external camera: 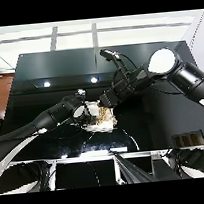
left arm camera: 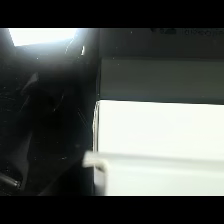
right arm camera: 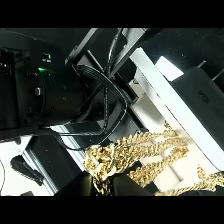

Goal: Fold the box and place the chain.

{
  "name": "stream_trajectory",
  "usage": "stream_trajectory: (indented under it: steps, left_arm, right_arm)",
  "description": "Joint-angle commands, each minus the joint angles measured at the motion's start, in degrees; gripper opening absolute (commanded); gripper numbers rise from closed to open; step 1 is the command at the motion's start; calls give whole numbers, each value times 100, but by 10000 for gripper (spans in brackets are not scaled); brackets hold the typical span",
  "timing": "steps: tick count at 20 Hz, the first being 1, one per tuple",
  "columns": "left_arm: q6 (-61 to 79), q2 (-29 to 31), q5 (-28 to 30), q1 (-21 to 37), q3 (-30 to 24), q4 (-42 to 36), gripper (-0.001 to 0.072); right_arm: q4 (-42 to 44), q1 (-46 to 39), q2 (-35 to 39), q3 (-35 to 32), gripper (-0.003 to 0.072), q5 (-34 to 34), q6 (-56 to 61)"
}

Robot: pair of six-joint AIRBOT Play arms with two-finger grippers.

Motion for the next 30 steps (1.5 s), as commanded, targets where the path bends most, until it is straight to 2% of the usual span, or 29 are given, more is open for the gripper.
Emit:
stream_trajectory:
  steps: [1,2,6,8,11,14,16,21,23,25,26,27,30]
  left_arm:
    - [0,-4,-4,0,4,0,27]
    - [0,-4,-7,0,4,0,27]
    - [0,-4,-7,0,4,-2,27]
    - [0,-4,-9,0,4,-13,27]
    - [0,-4,-4,0,4,-20,27]
    - [0,-4,-7,0,4,-46,27]
    - [0,-4,-9,0,4,-107,27]
    - [0,-4,-7,0,4,-129,27]
    - [0,-4,11,0,4,-140,27]
    - [0,-4,-7,0,4,-151,27]
    - [0,-4,-4,0,4,-151,27]
    - [0,-4,-9,0,4,-153,27]
    - [0,-4,-24,0,4,-153,27]
  right_arm:
    - [-55,0,-4,-13,539,13,85]
    - [-107,-48,0,-11,647,101,81]
    - [-378,-675,120,-13,646,796,-177]
    - [-1025,-942,262,-133,646,704,-240]
    - [-1268,-1093,428,-979,646,-190,-737]
    - [-291,-994,431,-2124,645,-1237,-2264]
    - [-240,-957,428,-2656,646,-1759,-2931]
    - [-542,-586,417,-3228,646,-2109,-4953]
    - [-223,-542,396,-3397,646,-2669,-5574]
    - [-120,-492,280,-3416,646,-2728,-6227]
    - [-103,-457,188,-3416,642,-2702,-6426]
    - [-85,-404,94,-3416,594,-2691,-6561]
    - [24,-44,-111,-3416,596,-2778,-6828]
